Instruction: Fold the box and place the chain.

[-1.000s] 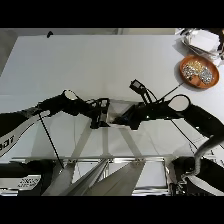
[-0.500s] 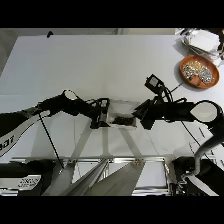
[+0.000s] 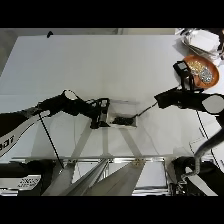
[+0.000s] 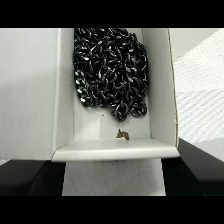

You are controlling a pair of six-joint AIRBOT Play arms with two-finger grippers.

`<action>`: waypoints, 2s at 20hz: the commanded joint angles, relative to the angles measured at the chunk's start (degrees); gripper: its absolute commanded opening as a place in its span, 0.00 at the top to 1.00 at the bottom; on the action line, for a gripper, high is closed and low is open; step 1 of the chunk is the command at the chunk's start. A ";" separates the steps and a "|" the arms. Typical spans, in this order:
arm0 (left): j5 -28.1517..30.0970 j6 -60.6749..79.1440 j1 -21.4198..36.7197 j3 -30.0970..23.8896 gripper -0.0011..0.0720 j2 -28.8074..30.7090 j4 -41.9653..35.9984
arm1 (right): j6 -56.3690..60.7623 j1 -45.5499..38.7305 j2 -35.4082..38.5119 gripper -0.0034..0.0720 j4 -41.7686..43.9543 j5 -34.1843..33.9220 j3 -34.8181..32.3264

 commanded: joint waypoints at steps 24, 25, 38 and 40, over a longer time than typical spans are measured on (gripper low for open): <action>0.00 0.00 0.00 0.07 0.52 0.00 0.02 | 8.31 -5.46 -25.77 0.51 -11.47 -7.63 4.35; 0.02 0.00 0.00 0.07 0.52 0.00 0.02 | 8.31 -5.38 -26.21 0.51 -11.32 -7.61 4.35; 0.00 0.02 -0.02 0.07 0.52 0.00 0.02 | 8.28 -3.67 -26.88 0.92 -11.30 -5.22 4.35; 0.00 0.02 0.00 0.07 0.52 0.00 0.02 | 8.31 -3.67 -24.85 0.92 -11.28 -4.79 4.35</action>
